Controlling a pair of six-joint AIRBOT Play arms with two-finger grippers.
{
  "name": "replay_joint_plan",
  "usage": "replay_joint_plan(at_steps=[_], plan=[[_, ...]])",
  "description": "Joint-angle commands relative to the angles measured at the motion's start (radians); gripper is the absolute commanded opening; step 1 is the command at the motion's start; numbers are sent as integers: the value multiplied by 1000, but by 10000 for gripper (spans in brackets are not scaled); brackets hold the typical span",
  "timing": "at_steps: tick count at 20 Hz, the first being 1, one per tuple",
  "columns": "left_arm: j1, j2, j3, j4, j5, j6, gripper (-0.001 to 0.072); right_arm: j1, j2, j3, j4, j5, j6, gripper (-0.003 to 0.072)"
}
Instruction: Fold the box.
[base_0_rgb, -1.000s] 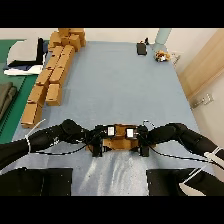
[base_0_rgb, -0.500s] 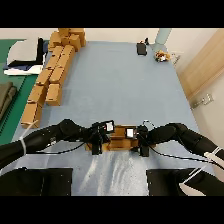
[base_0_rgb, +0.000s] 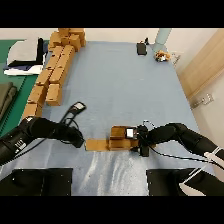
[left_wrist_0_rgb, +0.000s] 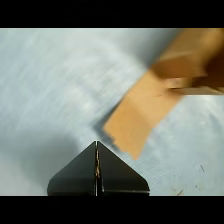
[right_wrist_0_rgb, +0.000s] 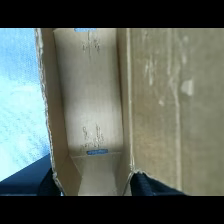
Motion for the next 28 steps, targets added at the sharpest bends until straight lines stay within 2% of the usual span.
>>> replay_joint_plan(at_steps=[1,7,9,13,17,20,22,25,26,27,28], plan=[[103,-10,-47,18,-95,-333,12,0,0,0,0,0,0,443],[48,-169,-88,-448,52,-57,12,0,0,0,0,0,0,443],[8,-200,-88,-556,100,19,12,0,0,0,0,0,0,443],[-94,-227,-87,-567,170,8,11,0,0,0,0,0,0,443],[-148,-246,-87,-566,233,-11,11,0,0,0,0,0,0,443],[-149,-245,-76,-575,209,-18,12,0,0,0,0,0,0,443],[-150,-244,-45,-575,172,-19,11,0,0,0,0,0,0,443],[-177,-245,10,-571,169,-35,14,0,0,0,0,0,0,443],[-183,-245,22,-569,165,-36,99,0,0,0,0,0,0,443],[-185,-245,30,-571,166,-53,373,0,0,0,0,0,0,443],[-185,-245,35,-571,167,-65,382,0,0,0,0,0,0,443]])
